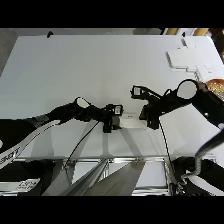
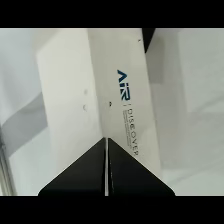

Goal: Fold the box and place the chain.

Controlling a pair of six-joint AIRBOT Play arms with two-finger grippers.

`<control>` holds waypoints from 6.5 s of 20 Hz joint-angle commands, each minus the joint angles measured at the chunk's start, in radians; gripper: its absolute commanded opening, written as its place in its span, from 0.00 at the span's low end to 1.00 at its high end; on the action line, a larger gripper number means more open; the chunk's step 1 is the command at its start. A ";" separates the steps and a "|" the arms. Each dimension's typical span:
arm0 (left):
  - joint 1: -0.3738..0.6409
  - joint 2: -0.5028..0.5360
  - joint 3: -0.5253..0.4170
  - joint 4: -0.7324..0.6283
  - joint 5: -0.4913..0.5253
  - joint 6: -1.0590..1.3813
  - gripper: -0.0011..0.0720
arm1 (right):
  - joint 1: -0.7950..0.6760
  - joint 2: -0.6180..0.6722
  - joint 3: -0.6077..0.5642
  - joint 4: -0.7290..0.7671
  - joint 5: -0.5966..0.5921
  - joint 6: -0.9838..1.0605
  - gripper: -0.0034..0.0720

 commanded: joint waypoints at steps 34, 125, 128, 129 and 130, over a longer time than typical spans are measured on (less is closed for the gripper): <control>0.001 0.001 0.001 0.000 0.000 0.000 0.39 | 0.098 0.114 -0.161 -0.055 -0.204 -0.133 0.32; 0.001 0.001 0.001 0.000 0.000 0.000 0.39 | 0.078 0.205 -0.201 -0.028 -0.259 -0.101 0.06; 0.001 0.001 0.001 0.000 0.000 0.000 0.39 | 0.078 0.161 -0.232 -0.027 -0.250 -0.101 0.06; 0.001 0.001 0.001 0.000 0.000 0.000 0.39 | 0.078 0.154 -0.243 -0.027 -0.236 -0.101 0.06; 0.001 0.001 0.001 0.000 0.000 0.000 0.39 | 0.078 0.152 -0.249 -0.028 -0.223 -0.101 0.06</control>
